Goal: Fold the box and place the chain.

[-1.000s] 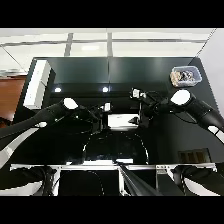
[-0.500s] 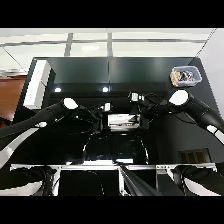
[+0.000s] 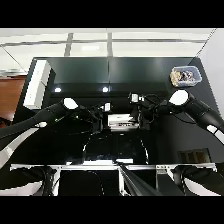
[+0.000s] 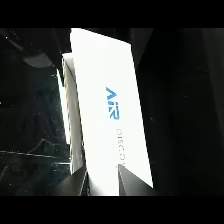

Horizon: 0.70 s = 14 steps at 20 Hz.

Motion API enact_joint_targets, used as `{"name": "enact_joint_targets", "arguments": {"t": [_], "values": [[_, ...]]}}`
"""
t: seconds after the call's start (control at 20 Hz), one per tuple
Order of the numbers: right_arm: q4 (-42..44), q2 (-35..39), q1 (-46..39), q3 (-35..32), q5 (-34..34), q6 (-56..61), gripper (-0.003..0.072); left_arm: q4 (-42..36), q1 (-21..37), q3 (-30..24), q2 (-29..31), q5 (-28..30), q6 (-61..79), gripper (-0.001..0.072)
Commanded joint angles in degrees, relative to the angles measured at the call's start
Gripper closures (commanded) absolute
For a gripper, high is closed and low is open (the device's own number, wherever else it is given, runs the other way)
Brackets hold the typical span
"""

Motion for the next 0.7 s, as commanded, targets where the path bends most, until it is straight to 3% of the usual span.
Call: {"name": "enact_joint_targets", "arguments": {"t": [0.0,0.65], "values": [[-1.5,0.0,0.0,0.0,0.8,0.7,0.0492,0.0,0.0,0.0,0.0,0.0,0.0,0.0309],[-2.5,0.0,0.1,-1.6,1.3,3.2,0.0475,0.0,0.0,0.0,0.0,0.0,0.0,0.0309]]}}
